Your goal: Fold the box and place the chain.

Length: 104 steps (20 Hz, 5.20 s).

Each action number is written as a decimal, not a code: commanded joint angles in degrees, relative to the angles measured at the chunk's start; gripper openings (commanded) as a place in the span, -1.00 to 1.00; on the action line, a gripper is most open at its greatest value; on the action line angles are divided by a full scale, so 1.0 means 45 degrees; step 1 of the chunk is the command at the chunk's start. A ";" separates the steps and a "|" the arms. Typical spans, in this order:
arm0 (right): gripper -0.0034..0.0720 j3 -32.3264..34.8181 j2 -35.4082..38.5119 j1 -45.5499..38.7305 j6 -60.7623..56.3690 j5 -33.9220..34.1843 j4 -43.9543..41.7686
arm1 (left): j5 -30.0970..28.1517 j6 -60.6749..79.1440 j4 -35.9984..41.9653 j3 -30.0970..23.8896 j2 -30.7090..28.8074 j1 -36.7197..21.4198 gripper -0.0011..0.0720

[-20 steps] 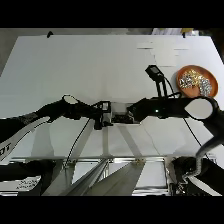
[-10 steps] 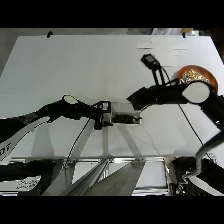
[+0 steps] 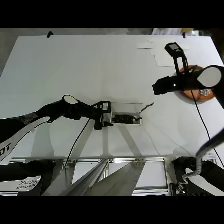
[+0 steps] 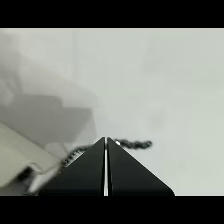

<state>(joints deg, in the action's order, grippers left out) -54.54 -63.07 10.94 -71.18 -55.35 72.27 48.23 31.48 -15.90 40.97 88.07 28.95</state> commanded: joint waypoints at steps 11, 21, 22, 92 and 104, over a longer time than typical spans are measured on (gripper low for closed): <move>-0.10 0.1277 -0.2409 0.0593 1.3056 0.0403 0.0622 | -0.0005 0.0000 -0.0005 -0.0005 -0.0005 -0.0010 -0.89; -0.32 0.1282 -0.3769 0.0593 1.3590 0.1472 0.0607 | 0.0000 0.0000 0.0000 -0.0005 -0.0005 -0.0010 -0.89; -0.32 0.1282 -0.3769 0.0583 1.3590 0.1588 0.0607 | -0.0005 0.0000 0.0000 -0.0005 -0.0005 -0.0010 -0.89; -0.69 -0.1841 -0.2467 0.4522 0.8038 -0.3317 -0.1525 | 0.0000 0.0000 0.0000 -0.0005 -0.0005 -0.0010 -0.89; -0.42 -0.1010 -0.2069 0.5226 0.8927 -0.1812 -0.1681 | -0.0005 0.0000 -0.0005 -0.0005 -0.0005 -0.0010 -0.89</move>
<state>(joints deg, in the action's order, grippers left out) -60.62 -72.47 34.17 -31.86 -66.43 64.23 48.23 31.48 -15.90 40.97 88.07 28.95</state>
